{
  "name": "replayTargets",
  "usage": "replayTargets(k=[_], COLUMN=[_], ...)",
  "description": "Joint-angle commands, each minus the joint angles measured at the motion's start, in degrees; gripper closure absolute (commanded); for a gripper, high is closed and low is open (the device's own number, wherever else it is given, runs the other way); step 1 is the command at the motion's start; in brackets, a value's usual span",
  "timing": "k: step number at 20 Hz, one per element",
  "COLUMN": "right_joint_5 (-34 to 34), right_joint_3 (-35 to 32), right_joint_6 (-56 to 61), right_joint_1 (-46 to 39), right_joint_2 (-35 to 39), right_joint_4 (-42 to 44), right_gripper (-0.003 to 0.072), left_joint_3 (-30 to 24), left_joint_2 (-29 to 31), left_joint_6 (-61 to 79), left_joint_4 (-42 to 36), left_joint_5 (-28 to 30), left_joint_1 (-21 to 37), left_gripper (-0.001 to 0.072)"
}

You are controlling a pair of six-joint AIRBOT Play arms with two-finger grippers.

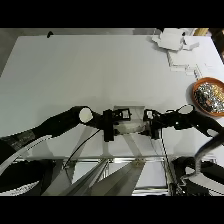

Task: Fold the box and place the chain.

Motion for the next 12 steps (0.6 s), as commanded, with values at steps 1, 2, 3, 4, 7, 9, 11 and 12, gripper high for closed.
replayTargets(k=[1,2,3,4,7,9,11,12], right_joint_5=[0.0,0.0,0.0,0.0,0.0,0.0,0.0,0.0], right_joint_3=[0.0,0.0,0.0,0.0,0.0,0.0,0.0,0.0], right_joint_6=[0.0,0.0,0.0,0.0,0.0,0.0,0.0,0.0], right_joint_1=[0.0,0.0,0.0,0.0,0.0,0.0,0.0,0.0], right_joint_2=[0.0,0.0,0.0,0.0,0.0,0.0,0.0,0.0], right_joint_4=[0.0,0.0,0.0,0.0,0.0,0.0,0.0,0.0], right_gripper=[0.022,0.022,0.022,0.022,0.022,0.022,0.022,0.022], left_joint_3=[0.0,0.0,0.0,0.0,0.0,-1.0,-5.1,-7.9], left_joint_2=[5.4,8.0,10.6,13.2,20.0,22.3,22.5,22.1], left_joint_6=[-8.6,-13.6,-20.9,-28.6,-51.9,-63.9,-71.1,-73.0], left_joint_4=[3.8,6.5,9.9,13.3,24.2,28.7,26.8,24.5], left_joint_5=[-2.3,-3.7,-5.4,-7.0,-13.2,-16.0,-13.5,-11.1], left_joint_1=[1.7,2.7,4.0,5.2,9.8,13.1,16.8,18.2], left_gripper=[0.0487,0.0564,0.0619,0.0656,0.0705,0.0705,0.0706,0.0705])
